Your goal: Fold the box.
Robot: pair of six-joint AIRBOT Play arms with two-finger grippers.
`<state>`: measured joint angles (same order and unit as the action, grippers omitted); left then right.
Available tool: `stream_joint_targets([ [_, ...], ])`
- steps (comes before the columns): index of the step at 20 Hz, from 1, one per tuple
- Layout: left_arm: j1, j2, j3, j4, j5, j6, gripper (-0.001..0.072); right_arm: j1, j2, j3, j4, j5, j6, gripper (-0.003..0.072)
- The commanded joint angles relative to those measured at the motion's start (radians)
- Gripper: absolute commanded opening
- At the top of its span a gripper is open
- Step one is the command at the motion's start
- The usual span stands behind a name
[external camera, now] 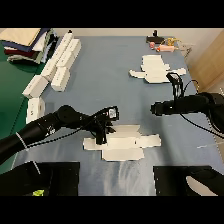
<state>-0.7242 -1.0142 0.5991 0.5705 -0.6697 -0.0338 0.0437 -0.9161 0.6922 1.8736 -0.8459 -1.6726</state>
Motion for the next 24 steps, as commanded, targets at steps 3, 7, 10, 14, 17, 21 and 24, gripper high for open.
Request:
stream_joint_targets([
  [3, 0.001, -0.017, 0.0, -0.004, -0.021, 0.021, 0.0015, 0.0, 0.001, 0.0, 0.001, 0.0, 0.0, 0.0242],
  [7, 0.001, -0.02, 0.0, -0.004, -0.044, 0.018, 0.0015, 0.0, 0.001, 0.0, 0.001, -0.001, 0.0, 0.0241],
  [10, 0.001, -0.021, 0.0, -0.004, -0.086, 0.015, 0.0015, 0.0, 0.001, 0.0, 0.001, -0.001, 0.0, 0.0241],
  [14, 0.001, -0.021, 0.0, -0.003, -0.1, 0.014, 0.0016, 0.0, 0.001, 0.0, 0.002, -0.002, 0.0, 0.0227],
  [17, 0.001, -0.021, 0.0, -0.003, -0.098, 0.014, 0.0016, 0.0, 0.001, 0.0, 0.024, -0.053, 0.0, 0.0134],
  [21, 0.001, -0.021, 0.0, -0.003, -0.098, 0.015, 0.0016, 0.001, 0.004, 0.0, 0.027, -0.217, -0.003, 0.0001],
  [24, 0.001, -0.021, 0.0, -0.003, -0.098, 0.015, 0.0016, 0.039, 0.049, -0.002, 0.023, -0.336, -0.003, 0.0],
])
